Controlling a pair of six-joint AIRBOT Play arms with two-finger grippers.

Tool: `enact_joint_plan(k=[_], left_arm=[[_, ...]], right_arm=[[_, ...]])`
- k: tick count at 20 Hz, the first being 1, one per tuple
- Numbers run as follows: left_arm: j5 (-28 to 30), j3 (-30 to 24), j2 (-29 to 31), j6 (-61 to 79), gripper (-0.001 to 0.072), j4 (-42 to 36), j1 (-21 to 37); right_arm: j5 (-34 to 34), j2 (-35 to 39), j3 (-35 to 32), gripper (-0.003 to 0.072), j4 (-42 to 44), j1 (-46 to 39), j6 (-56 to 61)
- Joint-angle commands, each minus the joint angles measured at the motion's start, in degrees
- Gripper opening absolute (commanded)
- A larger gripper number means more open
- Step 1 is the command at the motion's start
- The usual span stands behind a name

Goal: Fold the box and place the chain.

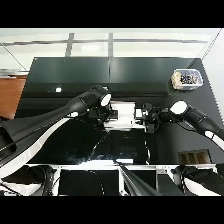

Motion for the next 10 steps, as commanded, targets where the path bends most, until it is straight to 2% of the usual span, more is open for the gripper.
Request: enact_joint_plan(k=[1,10], left_arm=[[-0.09,0.07,-0.02,0.15,0.0027,-0.2,0.11],[0.63,0.07,-0.02,0.17,0.0027,-0.66,0.11]], right_arm=[[1.49,-0.33,0.0,0.0127,1.66,-0.02,3.02],[-0.52,-2.23,-0.42,0.0127,14.08,0.44,6.16]])
